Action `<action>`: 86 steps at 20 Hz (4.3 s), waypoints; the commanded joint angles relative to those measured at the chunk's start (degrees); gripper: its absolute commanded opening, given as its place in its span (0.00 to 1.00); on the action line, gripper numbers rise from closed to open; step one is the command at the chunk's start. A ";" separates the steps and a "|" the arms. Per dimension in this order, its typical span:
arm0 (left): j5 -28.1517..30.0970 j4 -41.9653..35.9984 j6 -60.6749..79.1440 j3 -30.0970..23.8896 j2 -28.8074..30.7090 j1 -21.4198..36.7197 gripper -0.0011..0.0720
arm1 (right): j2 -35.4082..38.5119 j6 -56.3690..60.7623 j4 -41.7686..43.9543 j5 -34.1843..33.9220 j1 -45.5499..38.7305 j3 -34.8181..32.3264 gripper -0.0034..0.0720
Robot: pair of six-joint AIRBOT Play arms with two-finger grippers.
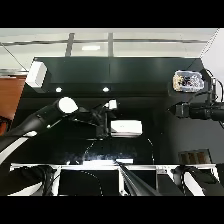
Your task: Fold the box and place the chain.
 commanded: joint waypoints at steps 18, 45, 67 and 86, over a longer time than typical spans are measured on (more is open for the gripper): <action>-1.55 7.06 -10.82 12.57 -13.84 -7.10 0.98 | 0.13 -0.28 -0.26 1.09 -0.20 -1.05 0.06; -3.45 36.33 -35.63 12.57 -11.41 -9.25 0.41 | 0.13 0.39 -2.14 1.64 -0.20 -1.05 0.06; 0.37 40.35 -55.06 12.59 -6.51 62.77 0.41 | 0.11 1.14 -2.10 -0.24 -0.20 -1.05 0.06; -14.34 38.73 -64.22 32.83 -10.88 59.63 0.96 | 0.11 4.52 -0.81 1.70 -0.17 -1.05 0.05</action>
